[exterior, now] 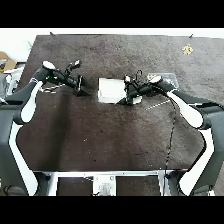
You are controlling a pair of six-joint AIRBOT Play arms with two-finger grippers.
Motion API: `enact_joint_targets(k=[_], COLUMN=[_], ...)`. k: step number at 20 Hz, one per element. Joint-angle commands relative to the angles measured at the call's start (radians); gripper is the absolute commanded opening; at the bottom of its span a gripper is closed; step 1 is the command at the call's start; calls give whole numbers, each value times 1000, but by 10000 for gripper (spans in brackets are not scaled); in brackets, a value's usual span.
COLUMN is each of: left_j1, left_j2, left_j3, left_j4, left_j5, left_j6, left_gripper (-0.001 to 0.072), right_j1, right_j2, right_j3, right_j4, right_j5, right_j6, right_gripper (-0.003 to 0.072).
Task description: Fold the box and place the chain.
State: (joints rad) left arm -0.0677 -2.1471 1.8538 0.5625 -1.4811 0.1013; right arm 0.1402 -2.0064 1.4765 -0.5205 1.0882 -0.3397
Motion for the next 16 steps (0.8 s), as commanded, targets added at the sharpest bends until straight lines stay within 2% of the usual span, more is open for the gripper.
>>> enact_joint_targets(k=[1, 4, 12, 16], left_j1=[0, -23, -77, -77], left_j2=[-45, -45, -66, -66], left_j3=[-2, -2, -3, -3], left_j4=[-23, -85, -123, -120], left_j5=[11, 12, 78, 51], left_j6=[169, 218, 221, 221], left_gripper=[720, 719, 719, 719], right_j1=[0, 0, 0, 0], right_j2=[0, 0, 0, 0], right_j3=[0, 0, 0, 0], right_j4=[0, 0, 0, 0], right_j5=[0, 0, 0, 0], right_j6=[0, 0, 0, 0], right_gripper=[426, 426, 426, 426])
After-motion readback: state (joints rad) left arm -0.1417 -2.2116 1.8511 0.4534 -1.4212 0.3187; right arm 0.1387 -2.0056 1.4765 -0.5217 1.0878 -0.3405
